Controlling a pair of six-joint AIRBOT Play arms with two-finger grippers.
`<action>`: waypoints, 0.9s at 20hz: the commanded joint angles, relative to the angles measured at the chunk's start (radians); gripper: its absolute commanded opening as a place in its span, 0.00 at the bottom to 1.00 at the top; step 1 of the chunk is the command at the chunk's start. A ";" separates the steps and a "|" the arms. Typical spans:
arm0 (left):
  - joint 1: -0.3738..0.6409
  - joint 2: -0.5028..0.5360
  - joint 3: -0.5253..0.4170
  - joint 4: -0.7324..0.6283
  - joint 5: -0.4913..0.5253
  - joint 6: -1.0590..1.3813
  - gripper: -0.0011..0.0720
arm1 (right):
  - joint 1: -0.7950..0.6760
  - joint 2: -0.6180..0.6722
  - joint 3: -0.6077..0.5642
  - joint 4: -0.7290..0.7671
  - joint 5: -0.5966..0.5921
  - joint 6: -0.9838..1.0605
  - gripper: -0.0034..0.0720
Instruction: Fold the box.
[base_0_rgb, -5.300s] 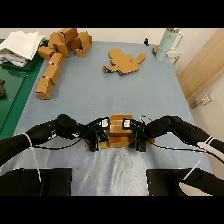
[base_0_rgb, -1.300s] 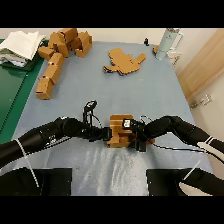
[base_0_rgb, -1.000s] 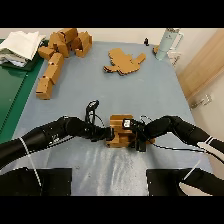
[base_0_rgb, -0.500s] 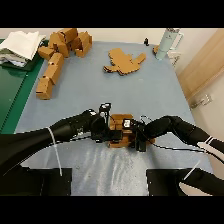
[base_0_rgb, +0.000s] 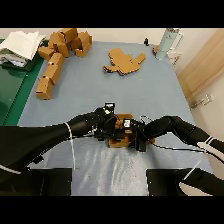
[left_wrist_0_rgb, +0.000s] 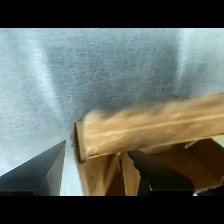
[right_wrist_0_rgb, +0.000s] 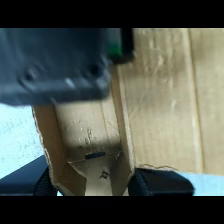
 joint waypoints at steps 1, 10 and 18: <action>0.000 -0.056 0.076 0.022 -0.079 -0.011 0.74 | 0.000 0.001 0.000 0.000 0.000 0.000 0.67; 0.000 -0.072 0.091 0.013 -0.147 -0.030 0.05 | 0.000 0.001 0.000 0.000 0.000 0.000 0.67; -0.021 -0.072 0.091 0.005 -0.129 -0.033 0.04 | 0.000 0.001 0.000 0.000 0.000 0.000 0.67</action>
